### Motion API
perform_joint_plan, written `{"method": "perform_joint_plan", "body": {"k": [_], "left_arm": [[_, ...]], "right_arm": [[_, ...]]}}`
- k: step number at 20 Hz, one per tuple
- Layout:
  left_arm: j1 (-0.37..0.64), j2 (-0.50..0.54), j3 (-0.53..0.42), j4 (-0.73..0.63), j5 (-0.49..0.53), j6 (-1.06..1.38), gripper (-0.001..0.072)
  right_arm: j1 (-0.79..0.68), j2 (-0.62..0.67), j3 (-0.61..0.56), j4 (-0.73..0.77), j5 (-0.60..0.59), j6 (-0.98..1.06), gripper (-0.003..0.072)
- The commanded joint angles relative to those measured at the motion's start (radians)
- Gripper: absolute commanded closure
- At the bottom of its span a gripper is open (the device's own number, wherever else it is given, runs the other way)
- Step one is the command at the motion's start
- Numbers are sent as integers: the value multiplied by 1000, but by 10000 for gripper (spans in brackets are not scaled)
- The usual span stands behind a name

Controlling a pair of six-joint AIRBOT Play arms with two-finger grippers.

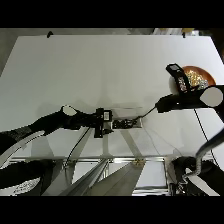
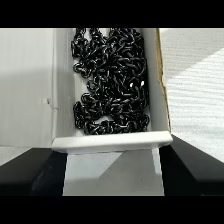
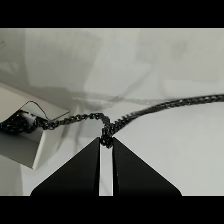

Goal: Fold the box and place the chain.

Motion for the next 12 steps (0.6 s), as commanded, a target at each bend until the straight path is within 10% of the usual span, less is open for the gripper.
{"method": "perform_joint_plan", "body": {"k": [1,12], "left_arm": [[0,0,0,0,0,0,567],[-1,0,0,0,0,0,567]], "right_arm": [[11,0,1,2,-20,-3,667],[11,0,1,3,-34,-3,667]]}}
